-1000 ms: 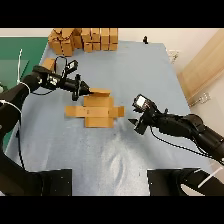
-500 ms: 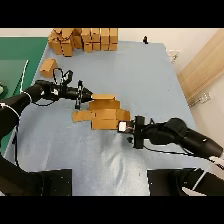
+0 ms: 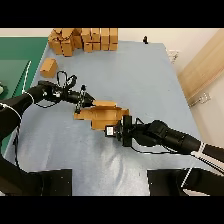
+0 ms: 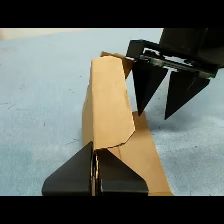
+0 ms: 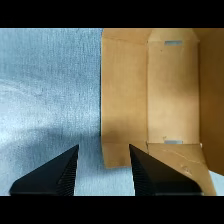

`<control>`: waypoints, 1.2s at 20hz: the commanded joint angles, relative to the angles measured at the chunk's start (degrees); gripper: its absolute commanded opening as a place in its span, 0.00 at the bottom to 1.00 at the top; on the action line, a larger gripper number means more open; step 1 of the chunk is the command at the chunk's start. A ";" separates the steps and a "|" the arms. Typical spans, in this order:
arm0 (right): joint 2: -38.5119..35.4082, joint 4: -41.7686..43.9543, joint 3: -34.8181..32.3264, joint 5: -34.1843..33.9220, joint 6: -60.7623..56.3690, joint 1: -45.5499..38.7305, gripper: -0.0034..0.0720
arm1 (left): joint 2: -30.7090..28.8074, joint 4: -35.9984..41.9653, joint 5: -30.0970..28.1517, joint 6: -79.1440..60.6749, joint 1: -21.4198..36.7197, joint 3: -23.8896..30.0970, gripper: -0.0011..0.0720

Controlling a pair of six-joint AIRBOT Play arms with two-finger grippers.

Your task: Fold the box.

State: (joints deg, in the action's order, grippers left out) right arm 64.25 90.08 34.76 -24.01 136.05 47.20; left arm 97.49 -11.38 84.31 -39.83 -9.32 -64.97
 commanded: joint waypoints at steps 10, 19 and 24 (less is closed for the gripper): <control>5.90 -2.49 0.42 8.46 -0.22 -1.66 0.71 | -0.09 -0.26 -1.09 0.46 -0.28 -1.07 0.04; 5.92 -2.47 1.55 8.57 -0.20 -1.90 0.71 | 0.00 -0.87 -7.43 0.48 -0.33 -1.07 0.04; 5.95 -1.51 1.55 8.55 -0.20 -1.84 0.71 | 0.02 -1.01 -7.89 0.48 -0.33 -1.05 0.04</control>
State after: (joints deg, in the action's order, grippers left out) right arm 70.15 87.77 36.25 -15.46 135.87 45.34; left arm 97.47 -12.23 77.17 -39.24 -9.65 -66.00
